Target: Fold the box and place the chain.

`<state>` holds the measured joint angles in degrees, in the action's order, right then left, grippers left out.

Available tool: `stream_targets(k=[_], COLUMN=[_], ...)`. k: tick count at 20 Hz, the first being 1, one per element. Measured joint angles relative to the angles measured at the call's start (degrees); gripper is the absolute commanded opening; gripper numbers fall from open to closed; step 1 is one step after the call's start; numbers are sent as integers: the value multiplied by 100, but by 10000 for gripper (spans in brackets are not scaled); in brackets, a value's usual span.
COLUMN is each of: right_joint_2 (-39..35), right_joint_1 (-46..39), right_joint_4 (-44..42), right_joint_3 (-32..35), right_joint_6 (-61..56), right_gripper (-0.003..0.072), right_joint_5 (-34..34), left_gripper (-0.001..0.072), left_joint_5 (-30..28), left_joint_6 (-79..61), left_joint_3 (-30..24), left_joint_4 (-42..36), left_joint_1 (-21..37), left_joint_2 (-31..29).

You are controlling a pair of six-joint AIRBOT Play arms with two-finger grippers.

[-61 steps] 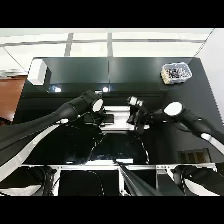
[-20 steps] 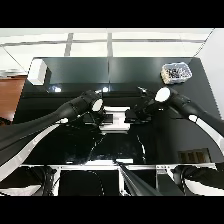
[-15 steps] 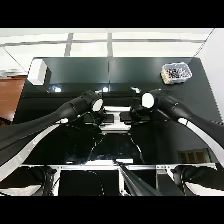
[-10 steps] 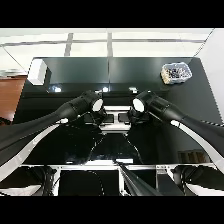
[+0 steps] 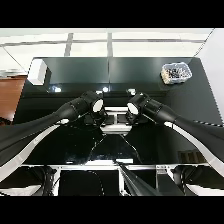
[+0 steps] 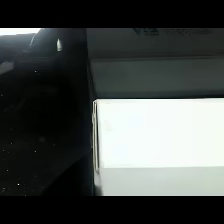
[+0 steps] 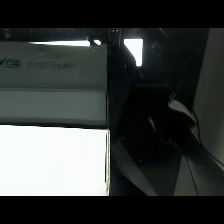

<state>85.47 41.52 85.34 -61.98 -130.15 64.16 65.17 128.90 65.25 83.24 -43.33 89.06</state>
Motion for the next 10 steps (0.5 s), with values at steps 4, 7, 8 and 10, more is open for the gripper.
stream_targets(k=[4, 7, 8, 10], right_joint_2=[11, 11, -4, -120], right_joint_1=[0, 0, 0, 0], right_joint_4=[-81, -92, -96, -96], right_joint_3=[-7, -9, -11, -11], right_joint_6=[-24, -33, -26, 28], right_gripper=[14, 259, 419, 425], right_joint_5=[-28, -17, -17, -7], left_gripper=[26, 26, 26, 26], left_joint_5=[-9, 0, 2, 15], left_joint_6=[-11, -13, -11, -9], left_joint_3=[0, 0, 0, 0], left_joint_4=[17, 4, 9, 9], left_joint_1=[2, 2, 2, 2], left_joint_2=[0, 0, 0, 0])
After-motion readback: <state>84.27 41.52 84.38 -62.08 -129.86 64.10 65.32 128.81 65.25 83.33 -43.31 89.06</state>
